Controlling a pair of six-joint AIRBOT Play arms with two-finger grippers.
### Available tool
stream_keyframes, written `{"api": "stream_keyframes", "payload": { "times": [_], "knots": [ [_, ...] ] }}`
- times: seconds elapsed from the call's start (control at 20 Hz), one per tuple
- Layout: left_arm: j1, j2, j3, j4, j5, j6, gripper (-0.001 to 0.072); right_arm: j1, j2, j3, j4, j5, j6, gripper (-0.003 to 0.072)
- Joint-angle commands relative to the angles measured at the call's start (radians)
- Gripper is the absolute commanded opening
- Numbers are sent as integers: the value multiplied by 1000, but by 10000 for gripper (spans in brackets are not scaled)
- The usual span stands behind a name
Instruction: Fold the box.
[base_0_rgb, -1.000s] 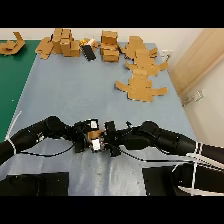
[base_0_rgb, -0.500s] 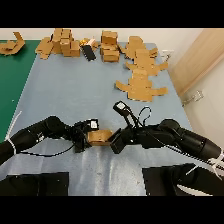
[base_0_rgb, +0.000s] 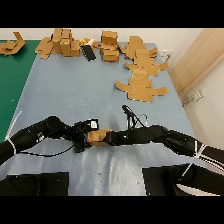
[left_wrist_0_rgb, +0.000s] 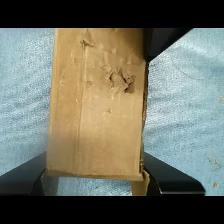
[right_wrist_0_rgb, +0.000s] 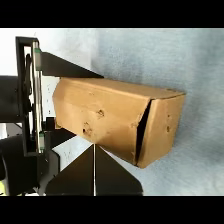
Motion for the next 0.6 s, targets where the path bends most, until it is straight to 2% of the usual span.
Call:
{"api": "stream_keyframes", "payload": {
  "times": [0.0,0.55],
  "knots": [
    [0,-1,0,0,0,0,363,-2,-17,0,39,24,2,0],
    [0,-1,0,0,0,0,362,-2,-42,0,35,23,-16,0]
  ]
}}
